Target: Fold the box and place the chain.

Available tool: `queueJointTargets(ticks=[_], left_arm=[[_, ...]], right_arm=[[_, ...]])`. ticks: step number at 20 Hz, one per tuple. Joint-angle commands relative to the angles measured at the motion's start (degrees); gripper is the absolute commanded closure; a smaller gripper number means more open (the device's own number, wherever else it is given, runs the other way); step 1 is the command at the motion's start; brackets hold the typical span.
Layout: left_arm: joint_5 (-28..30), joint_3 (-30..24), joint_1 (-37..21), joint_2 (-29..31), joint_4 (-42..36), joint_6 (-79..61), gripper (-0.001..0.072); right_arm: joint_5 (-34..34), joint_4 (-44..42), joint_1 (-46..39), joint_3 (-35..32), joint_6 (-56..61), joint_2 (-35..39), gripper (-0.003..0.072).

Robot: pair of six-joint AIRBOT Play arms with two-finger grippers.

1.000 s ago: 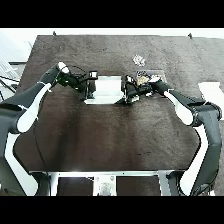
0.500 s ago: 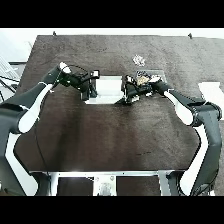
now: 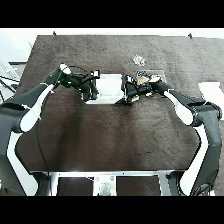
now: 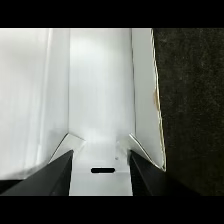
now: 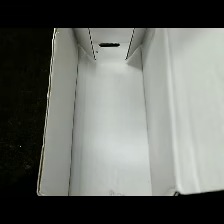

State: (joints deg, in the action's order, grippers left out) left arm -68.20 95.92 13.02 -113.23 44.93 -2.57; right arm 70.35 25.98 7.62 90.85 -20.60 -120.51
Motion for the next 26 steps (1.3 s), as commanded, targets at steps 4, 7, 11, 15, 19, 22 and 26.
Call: queueJointTargets(ticks=[4, 7, 11, 15, 19, 22, 26], left_arm=[[-1.44, -0.02, 0.04, -0.07, -2.54, -0.22, 0.0281], [-1.46, -0.02, 0.04, -0.07, -3.41, -0.94, 0.0282], [-2.29, -0.02, 0.04, -0.2, -3.37, -0.92, 0.0283], [-2.38, -1.09, 0.04, -0.42, -2.91, -0.92, 0.0184], [-1.68, -1.27, 0.04, -0.42, -2.91, -0.72, -0.0008], [-1.68, -1.27, 0.02, -0.42, -2.86, -0.85, 0.0061], [-2.29, -1.18, -0.17, -0.42, -0.42, -0.94, 0.0492]], right_arm=[[0.02, -0.02, 0.07, -0.02, -0.02, 0.02, 0.0098], [0.02, -0.02, 0.07, -0.02, -0.02, 0.02, 0.0098], [0.02, -0.02, 0.07, -0.02, -0.02, 0.02, 0.0098], [0.02, -0.02, 0.07, -0.02, -0.02, 0.02, 0.0098], [0.02, -0.02, 0.07, -0.02, -0.02, 0.02, 0.0098], [0.02, -0.02, 0.07, -0.02, -0.02, 0.02, 0.0098], [0.02, -0.02, 0.07, -0.02, -0.02, 0.02, 0.0098]])
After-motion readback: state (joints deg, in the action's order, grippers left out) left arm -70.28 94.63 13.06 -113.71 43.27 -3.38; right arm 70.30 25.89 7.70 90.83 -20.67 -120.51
